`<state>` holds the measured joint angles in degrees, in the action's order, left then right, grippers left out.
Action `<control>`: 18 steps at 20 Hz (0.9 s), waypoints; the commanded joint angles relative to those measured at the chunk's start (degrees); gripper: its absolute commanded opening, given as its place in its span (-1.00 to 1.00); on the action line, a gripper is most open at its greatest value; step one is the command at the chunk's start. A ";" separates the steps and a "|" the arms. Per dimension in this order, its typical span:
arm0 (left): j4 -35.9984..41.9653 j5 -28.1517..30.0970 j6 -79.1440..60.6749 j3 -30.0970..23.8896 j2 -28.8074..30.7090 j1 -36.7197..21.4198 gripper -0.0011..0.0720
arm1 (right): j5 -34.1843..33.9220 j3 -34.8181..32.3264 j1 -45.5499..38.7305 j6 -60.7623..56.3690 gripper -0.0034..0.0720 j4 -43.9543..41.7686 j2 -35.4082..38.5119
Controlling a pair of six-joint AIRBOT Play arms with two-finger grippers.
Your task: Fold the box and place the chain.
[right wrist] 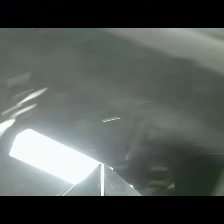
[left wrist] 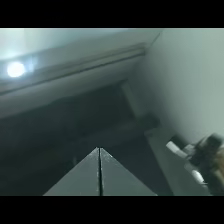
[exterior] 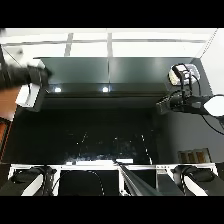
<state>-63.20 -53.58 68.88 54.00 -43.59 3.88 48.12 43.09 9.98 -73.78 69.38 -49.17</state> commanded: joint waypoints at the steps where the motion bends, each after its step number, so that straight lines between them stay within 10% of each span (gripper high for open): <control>1: -2.89 9.77 -0.37 -20.76 14.91 0.37 -0.90 | -12.63 -4.52 -2.97 -12.20 -0.86 15.45 -0.04; 18: -2.32 10.32 -0.35 -25.75 22.34 -0.72 -0.90 | -10.47 -5.49 -5.57 -12.59 -0.86 15.10 -0.02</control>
<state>-65.49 -43.27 68.53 28.34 -21.34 3.22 37.69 37.65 4.45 -86.28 84.38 -49.17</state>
